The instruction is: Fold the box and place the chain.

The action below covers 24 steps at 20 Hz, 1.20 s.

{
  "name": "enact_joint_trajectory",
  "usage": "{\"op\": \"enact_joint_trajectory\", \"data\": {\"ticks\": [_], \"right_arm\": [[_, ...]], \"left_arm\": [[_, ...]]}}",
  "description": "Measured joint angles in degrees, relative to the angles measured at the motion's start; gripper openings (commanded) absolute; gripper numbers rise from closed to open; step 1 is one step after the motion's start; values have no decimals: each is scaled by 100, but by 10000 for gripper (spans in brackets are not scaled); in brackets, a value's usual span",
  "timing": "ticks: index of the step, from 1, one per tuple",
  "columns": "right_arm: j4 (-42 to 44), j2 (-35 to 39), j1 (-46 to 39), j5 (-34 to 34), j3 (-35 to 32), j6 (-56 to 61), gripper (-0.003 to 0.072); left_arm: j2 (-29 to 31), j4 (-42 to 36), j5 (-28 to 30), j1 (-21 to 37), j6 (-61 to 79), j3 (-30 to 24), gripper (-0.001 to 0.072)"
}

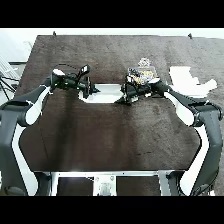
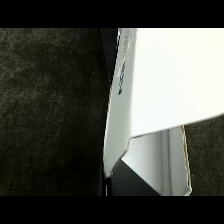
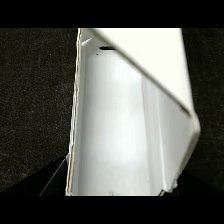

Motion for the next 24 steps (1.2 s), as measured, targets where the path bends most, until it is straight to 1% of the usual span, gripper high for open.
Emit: {"op": "enact_joint_trajectory", "data": {"ticks": [5, 11, 12, 13, 14, 18, 20, 24], "right_arm": [[-2, 0, 0, 0, 0, 0, 506], [-4, 0, 0, 2, 0, -4, 507], [-4, 0, 0, 2, 0, -7, 506], [-4, 0, 0, 2, 0, -4, 506], [-4, 0, 0, 2, 0, -4, 507], [-2, 0, 0, 0, 0, -2, 507], [0, 0, 0, 0, 0, 0, 506], [-2, 0, 0, 0, 0, 0, 506]], "left_arm": [[-2, -55, -81, 0, -157, 0, 21], [-4, -105, -105, 2, -741, 0, 23], [-4, -109, -114, 2, -780, 0, 67], [-7, -114, -149, 2, -815, -2, 345], [-13, -122, -203, -7, -822, -7, 422], [0, -260, -302, 4, -629, -4, 417], [24, -330, -470, -2, -514, 44, 417], [44, -365, -1110, 175, -409, 352, 417]]}}
